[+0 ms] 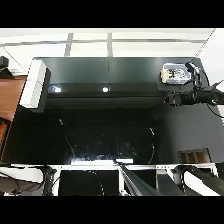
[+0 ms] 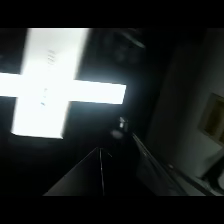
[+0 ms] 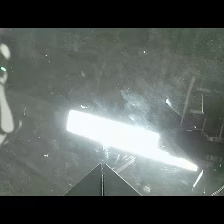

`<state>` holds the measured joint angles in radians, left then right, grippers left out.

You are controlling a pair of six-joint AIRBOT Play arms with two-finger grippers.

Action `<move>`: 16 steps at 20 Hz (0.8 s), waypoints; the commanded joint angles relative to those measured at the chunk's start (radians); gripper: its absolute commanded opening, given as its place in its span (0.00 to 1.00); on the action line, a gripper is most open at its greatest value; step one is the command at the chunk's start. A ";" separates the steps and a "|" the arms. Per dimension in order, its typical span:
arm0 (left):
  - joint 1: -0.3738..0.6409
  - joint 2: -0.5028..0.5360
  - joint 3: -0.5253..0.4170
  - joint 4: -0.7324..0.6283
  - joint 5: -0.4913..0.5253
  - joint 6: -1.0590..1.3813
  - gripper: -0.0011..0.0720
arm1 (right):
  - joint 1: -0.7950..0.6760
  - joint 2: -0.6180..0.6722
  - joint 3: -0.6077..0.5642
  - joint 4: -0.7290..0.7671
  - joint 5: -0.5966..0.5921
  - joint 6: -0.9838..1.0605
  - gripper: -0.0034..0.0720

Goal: Fold the box and place the chain.

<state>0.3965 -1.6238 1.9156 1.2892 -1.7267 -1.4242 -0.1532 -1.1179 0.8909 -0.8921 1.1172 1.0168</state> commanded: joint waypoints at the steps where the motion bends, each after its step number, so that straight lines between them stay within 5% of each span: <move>1: -0.069 0.171 -0.119 -0.058 0.016 -0.037 0.05 | 0.000 0.000 0.001 0.000 0.000 0.000 0.06; 6: -0.185 0.605 -0.725 -0.059 0.425 0.016 0.05 | 0.000 0.000 0.001 0.000 0.000 0.000 0.06; 9: -0.204 0.808 -1.054 -0.060 0.560 0.030 0.05 | 0.000 0.000 0.001 0.000 0.000 0.000 0.06; 12: -0.204 0.928 -1.224 -0.060 0.563 0.030 0.05 | 0.000 0.000 0.001 0.000 0.000 0.000 0.06; 16: -0.204 0.977 -1.261 -0.060 0.567 0.030 0.05 | 0.000 0.000 0.001 0.000 0.000 0.000 0.06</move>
<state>0.1955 -0.7029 0.7216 1.2297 -1.1870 -1.3979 -0.1528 -1.1179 0.8909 -0.8921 1.1175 1.0168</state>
